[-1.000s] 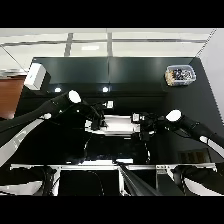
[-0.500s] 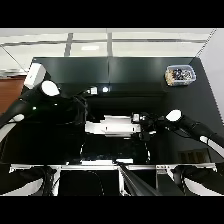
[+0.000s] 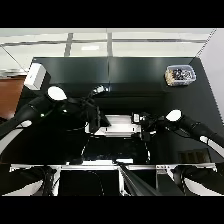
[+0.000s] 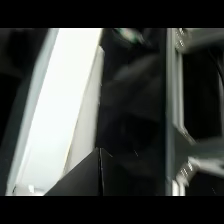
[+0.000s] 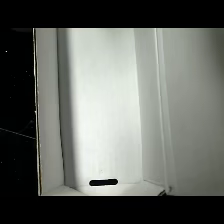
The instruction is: Fold the box and place the chain.
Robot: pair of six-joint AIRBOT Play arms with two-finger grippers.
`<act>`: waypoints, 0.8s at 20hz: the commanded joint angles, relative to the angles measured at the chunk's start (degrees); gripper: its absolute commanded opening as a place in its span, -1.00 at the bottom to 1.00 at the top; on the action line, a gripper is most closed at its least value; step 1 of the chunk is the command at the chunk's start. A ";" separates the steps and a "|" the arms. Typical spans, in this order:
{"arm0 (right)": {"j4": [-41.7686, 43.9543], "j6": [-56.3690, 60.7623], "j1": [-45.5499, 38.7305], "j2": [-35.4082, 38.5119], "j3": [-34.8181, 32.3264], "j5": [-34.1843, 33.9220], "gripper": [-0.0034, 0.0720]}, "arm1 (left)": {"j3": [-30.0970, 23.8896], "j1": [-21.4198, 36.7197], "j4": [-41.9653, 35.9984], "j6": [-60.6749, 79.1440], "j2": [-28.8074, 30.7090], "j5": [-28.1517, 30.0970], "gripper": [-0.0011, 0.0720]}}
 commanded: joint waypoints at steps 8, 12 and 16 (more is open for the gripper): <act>0.00 -0.02 0.00 0.00 0.02 0.00 0.15 | -0.28 -1.57 5.49 -9.60 -8.52 22.29 -0.90; 0.00 -0.02 0.00 0.00 0.02 -0.02 0.15 | -0.28 -1.55 7.06 -11.32 -10.36 14.84 -0.90; 0.00 -0.02 0.00 0.00 0.02 -0.02 0.15 | 1.16 0.90 8.79 -12.48 -6.91 14.78 -0.91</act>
